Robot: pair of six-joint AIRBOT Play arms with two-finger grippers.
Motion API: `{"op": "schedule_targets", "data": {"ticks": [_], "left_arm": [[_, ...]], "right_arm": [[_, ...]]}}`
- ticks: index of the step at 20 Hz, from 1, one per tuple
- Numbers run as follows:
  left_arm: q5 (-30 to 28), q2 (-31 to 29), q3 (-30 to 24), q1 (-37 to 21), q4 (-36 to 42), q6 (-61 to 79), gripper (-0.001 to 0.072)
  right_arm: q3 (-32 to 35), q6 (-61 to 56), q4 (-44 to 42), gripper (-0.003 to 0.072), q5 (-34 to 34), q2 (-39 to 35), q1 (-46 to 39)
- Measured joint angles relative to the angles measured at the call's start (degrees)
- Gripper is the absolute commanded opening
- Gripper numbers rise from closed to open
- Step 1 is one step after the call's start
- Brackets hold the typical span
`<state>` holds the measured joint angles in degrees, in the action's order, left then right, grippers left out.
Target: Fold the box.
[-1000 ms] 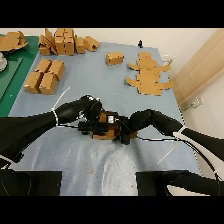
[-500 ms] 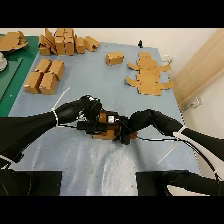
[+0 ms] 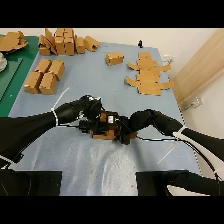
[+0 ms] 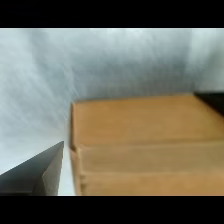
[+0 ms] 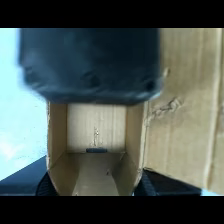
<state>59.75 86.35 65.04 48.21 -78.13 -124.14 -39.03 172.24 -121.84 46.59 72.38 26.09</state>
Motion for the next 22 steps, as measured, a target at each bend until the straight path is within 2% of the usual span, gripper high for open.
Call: {"op": "schedule_targets", "data": {"ticks": [20, 21, 22], "left_arm": [[7.3, -9.8, 0.0, -1.2, -4.3, 0.0, 0.0588], [7.5, -9.9, 0.0, -1.5, -4.5, -0.1, 0.0521], [8.0, -10.0, 0.0, -1.8, -4.6, -0.2, 0.0348]], "right_arm": [[0.0, -0.1, 0.0, 0.0481, 0.0, 0.0, 0.0], [0.0, -0.1, 0.0, 0.0481, 0.0, 0.0, 0.0], [0.0, -0.1, 0.0, 0.0481, 0.0, 0.0, 0.0]]}}
